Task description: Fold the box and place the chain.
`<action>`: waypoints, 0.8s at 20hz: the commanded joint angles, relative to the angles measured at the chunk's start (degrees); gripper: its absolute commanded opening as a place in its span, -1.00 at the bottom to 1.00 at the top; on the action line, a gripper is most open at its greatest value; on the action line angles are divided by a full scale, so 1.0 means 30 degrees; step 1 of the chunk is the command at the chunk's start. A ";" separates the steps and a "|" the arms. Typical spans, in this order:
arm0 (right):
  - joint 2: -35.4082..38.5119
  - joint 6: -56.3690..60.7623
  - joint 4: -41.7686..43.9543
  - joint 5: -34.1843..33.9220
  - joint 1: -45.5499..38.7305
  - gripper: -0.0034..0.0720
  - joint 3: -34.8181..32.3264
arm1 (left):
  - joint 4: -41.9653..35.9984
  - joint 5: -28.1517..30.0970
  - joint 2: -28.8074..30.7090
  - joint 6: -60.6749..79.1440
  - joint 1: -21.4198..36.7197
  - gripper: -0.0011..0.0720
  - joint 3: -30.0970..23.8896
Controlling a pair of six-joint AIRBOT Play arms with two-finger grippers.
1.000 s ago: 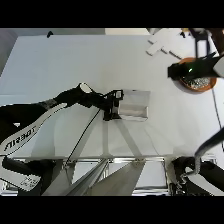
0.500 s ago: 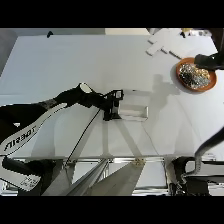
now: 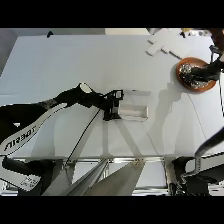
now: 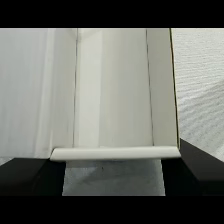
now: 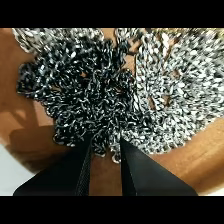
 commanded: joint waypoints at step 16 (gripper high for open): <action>-0.0911 -0.0889 -0.0058 -0.0605 -0.0036 -0.88 0.0022 | 0.0007 0.0000 0.0015 0.0007 0.0015 -0.61 0.0000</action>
